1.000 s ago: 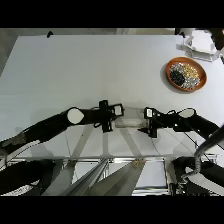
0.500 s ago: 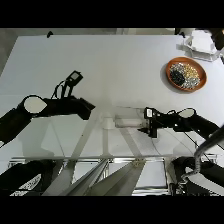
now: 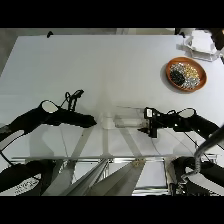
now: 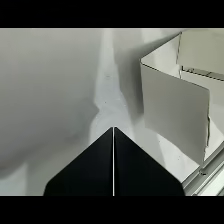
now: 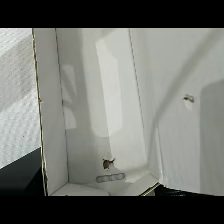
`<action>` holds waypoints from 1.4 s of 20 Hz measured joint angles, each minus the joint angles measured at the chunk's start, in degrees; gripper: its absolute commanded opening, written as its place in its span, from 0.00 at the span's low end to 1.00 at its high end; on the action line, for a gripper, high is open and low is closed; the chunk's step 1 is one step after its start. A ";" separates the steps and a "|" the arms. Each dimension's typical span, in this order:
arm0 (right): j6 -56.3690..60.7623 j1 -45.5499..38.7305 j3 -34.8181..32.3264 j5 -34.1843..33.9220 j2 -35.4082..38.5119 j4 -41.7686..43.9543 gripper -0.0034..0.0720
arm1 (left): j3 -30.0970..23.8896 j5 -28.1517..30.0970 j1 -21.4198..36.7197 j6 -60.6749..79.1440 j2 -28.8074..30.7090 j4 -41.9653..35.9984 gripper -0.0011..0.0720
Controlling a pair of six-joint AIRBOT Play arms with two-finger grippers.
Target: Fold the box and place the chain.
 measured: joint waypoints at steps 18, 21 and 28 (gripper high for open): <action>-0.02 0.00 0.00 0.00 0.00 -0.02 0.47 | 1.95 6.62 -8.66 4.31 -3.15 -8.57 0.06; -0.04 0.00 0.00 0.00 0.00 -0.02 0.47 | 3.85 6.78 -9.77 4.96 -3.15 -9.11 0.14; -0.04 0.00 0.00 0.00 0.00 -0.02 0.47 | 6.49 6.80 -12.07 5.40 -3.15 -9.40 0.27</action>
